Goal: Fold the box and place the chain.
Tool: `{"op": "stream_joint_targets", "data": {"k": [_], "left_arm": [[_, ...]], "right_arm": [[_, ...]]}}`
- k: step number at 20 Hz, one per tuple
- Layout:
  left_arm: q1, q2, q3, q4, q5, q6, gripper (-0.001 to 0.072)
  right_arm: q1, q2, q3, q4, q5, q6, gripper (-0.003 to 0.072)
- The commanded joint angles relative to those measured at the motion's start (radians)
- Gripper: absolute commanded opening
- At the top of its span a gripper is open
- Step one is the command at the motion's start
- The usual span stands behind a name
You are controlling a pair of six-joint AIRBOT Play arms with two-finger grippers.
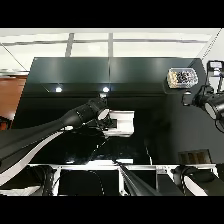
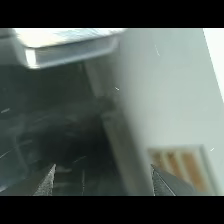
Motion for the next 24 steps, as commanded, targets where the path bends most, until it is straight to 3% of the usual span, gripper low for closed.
{"op": "stream_joint_targets", "data": {"k": [1,3,7,8,11,24], "left_arm": [[0.001,-0.001,0.0,0.001,0.005,0.0,0.0028],[0.001,-0.001,0.0,0.001,0.004,0.0,0.0028],[0.001,-0.001,0.0,0.0,0.003,0.0,0.0028],[0.001,-0.001,0.0,0.0,0.0,0.0,0.0028],[0.001,-0.001,0.0,-0.003,0.0,0.0,0.0028],[0.001,-0.001,0.0,-0.003,0.001,0.0,0.0028]], "right_arm": [[-0.19,-0.172,0.034,0.148,-0.187,-0.021,0.0713],[-0.224,-0.339,0.221,0.295,-0.152,-0.12,0.0711],[-0.237,-0.692,0.707,0.571,0.042,-0.167,0.0706],[-0.238,-0.774,0.825,0.605,0.118,-0.147,0.0604],[-0.238,-0.925,1.038,0.611,0.283,0.082,0.0602],[-0.301,-1.037,1.065,0.847,0.168,0.186,0.0589]]}}
